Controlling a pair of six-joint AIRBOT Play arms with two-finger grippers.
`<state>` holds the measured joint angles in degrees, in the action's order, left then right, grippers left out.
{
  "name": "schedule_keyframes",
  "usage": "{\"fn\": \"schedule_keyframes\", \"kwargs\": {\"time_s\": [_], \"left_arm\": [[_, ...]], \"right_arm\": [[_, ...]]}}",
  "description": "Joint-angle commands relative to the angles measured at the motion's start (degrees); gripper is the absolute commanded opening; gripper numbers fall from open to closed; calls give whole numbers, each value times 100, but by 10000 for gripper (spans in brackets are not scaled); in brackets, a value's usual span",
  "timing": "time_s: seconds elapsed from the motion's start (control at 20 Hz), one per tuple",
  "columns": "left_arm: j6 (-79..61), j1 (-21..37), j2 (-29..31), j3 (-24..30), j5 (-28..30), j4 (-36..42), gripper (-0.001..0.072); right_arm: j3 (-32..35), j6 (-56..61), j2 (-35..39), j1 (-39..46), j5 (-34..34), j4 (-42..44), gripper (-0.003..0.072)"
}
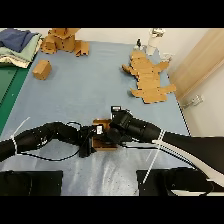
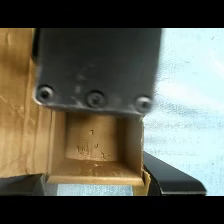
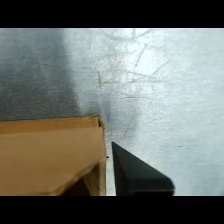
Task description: Fold the box.
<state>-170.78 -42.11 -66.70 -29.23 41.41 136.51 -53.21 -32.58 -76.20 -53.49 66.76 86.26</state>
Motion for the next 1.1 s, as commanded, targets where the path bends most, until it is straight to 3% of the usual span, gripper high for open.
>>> {"fn": "schedule_keyframes", "kwargs": {"time_s": [0.0, 0.15, 0.35, 0.4, 0.45, 0.5, 0.65, 0.75, 1.05], "left_arm": [[-2, 0, -2, 2, 2, -2, 592], [-2, 0, -2, 2, 4, -2, 592], [-2, 0, -2, 2, 2, -2, 592], [-2, 0, -2, 2, 2, 0, 592], [-2, 0, -2, 2, 2, -2, 592], [-2, 0, -2, 2, 2, -2, 592], [-2, 0, -2, 2, 2, -2, 592], [-2, 0, -2, 2, 4, -2, 592], [-2, 0, -2, 2, 4, -2, 592]], "right_arm": [[-70, 105, -101, -20, 195, -144, 234], [-70, 37, -101, -22, 168, -136, 28], [-70, -17, -101, -133, 164, -142, 4], [-70, -50, -98, -142, 168, -140, 118], [-70, -48, -96, -142, 190, -142, 343], [-70, -50, -96, -142, 278, -142, 380], [-70, -50, -24, -142, 398, -142, 384], [-74, -55, 68, -140, 400, -144, 492], [-79, -92, 793, -133, 420, -122, 491]]}}
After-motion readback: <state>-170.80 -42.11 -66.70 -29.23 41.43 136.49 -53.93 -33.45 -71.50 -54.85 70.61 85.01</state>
